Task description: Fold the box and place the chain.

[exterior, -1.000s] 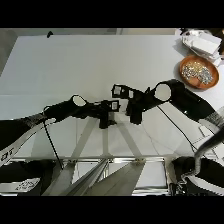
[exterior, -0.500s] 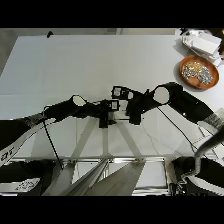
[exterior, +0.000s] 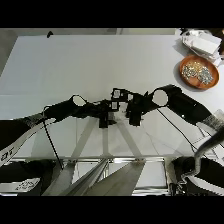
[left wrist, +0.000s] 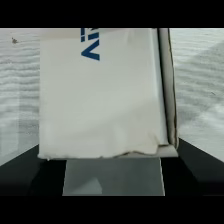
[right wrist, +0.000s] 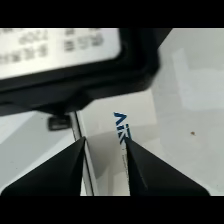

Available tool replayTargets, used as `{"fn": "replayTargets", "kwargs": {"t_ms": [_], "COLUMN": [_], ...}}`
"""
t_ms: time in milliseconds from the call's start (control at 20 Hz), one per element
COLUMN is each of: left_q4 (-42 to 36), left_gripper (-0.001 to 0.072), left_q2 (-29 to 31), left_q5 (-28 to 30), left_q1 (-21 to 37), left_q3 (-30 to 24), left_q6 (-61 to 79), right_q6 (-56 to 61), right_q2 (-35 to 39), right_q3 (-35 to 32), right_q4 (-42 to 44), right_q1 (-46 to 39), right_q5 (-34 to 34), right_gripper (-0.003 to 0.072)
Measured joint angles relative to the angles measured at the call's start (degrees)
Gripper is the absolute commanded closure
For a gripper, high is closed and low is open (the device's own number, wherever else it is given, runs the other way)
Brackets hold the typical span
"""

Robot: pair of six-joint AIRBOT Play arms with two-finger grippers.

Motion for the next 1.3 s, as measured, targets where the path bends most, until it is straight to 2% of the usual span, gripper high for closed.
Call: {"fn": "replayTargets", "kwargs": {"t_ms": [50,600,700,750,1050,1300], "left_q4": [0.07,-0.07,-0.07,-0.09,-0.09,-0.11], "left_gripper": [0.0574,0.0574,0.0574,0.0574,0.0574,0.0574], "left_q2": [0.0,0.0,0.0,0.0,0.0,0.0], "left_q5": [-0.2,-0.11,-0.07,-0.04,0.02,0.04], "left_q1": [0.0,-0.04,-0.04,-0.04,-0.04,-0.04], "left_q3": [-0.02,-0.02,-0.02,-0.02,-0.04,-0.04], "left_q6": [0.07,-0.07,-0.09,-0.09,-0.11,-0.13], "right_q6": [0.0,0.13,1.01,1.42,1.38,-8.15], "right_q2": [0.02,4.22,4.72,4.98,5.73,5.81], "right_q3": [-0.04,-0.07,-0.07,-0.07,-2.95,-11.63], "right_q4": [0.02,0.42,0.9,1.49,12.9,28.11], "right_q1": [0.0,0.0,-0.15,-0.46,-4.63,-5.62], "right_q5": [0.35,1.51,1.57,1.64,0.5,-7.04], "right_gripper": [0.0348,0.0363,0.0545,0.0663,0.0676,0.0676]}}
